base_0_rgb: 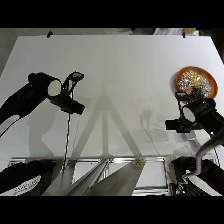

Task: Fold the box and place the chain.

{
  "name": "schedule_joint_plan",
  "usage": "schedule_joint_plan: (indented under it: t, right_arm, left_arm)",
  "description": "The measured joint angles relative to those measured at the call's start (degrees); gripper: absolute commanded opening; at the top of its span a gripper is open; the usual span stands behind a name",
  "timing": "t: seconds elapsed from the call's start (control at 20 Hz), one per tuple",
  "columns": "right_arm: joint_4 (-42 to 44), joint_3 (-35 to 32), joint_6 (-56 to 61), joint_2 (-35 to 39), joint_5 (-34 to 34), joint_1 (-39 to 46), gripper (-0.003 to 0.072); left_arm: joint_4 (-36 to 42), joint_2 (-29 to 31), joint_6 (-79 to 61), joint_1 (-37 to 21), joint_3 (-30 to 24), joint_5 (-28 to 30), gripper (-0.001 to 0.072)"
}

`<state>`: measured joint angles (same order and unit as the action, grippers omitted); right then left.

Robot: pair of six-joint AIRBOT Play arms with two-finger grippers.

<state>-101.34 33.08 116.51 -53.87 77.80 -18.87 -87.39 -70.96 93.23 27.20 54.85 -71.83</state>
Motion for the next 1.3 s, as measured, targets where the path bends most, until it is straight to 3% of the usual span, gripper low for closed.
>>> schedule_joint_plan:
  t: [0.55,0.85,1.0,1.15,1.2,1.3]
  right_arm:
    - [0.0,0.0,0.0,0.0,-0.6,0.0,0.0016]
    - [-0.7,0.6,-2.8,0.0,-11.5,0.3,0.0012]
    - [-4.0,4.6,-6.1,0.0,-12.6,6.6,0.0012]
    - [-6.3,10.3,-15.0,0.0,-13.1,21.2,0.0013]
    - [-6.9,11.9,-18.3,0.0,-13.7,26.6,0.0034]
    - [-8.3,14.5,-24.7,-0.3,-15.5,38.5,0.0291]
  left_arm:
    - [0.0,0.0,0.0,0.0,0.0,0.0,0.0007]
    - [0.0,0.0,0.0,0.0,0.0,0.0,0.0007]
    - [0.0,0.0,0.0,0.0,0.0,0.0,0.0007]
    - [0.0,0.0,0.0,0.0,0.0,0.0,0.0007]
    - [0.0,0.0,0.0,0.0,0.0,0.0,0.0007]
    - [0.0,0.0,0.0,0.0,0.0,0.0,0.0007]
